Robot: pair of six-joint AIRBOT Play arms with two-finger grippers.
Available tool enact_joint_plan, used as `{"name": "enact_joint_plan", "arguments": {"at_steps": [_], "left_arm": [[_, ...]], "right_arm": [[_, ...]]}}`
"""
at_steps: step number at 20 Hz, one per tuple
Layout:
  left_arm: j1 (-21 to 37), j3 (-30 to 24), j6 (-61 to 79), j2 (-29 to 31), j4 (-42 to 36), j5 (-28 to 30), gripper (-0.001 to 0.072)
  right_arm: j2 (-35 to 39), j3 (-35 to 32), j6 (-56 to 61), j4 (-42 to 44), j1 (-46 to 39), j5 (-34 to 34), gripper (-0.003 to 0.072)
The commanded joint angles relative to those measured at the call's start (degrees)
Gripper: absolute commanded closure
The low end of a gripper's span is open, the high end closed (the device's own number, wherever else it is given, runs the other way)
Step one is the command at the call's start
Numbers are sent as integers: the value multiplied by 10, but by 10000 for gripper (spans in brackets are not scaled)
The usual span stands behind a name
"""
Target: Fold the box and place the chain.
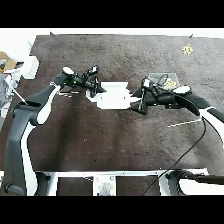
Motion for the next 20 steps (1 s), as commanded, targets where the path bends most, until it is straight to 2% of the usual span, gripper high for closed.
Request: {"name": "enact_joint_plan", "arguments": {"at_steps": [1, 7, 12, 16, 20], "left_arm": [[0, 0, 0, 0, 0, 0, 698], [0, 0, 0, 0, 0, 0, 698], [0, 0, 0, 0, 0, 0, 698], [0, 0, 0, 0, 0, 0, 698], [0, 0, 0, 0, -1, 0, 698]], "right_arm": [[-18, 2, -24, -55, 35, -35, 12], [-94, 63, 13, -102, 55, -56, 12], [-102, 66, 13, -110, 57, -115, 13], [-97, 90, 14, -87, 54, -115, 13], [-89, 119, 14, -66, 33, -67, 12]]}}
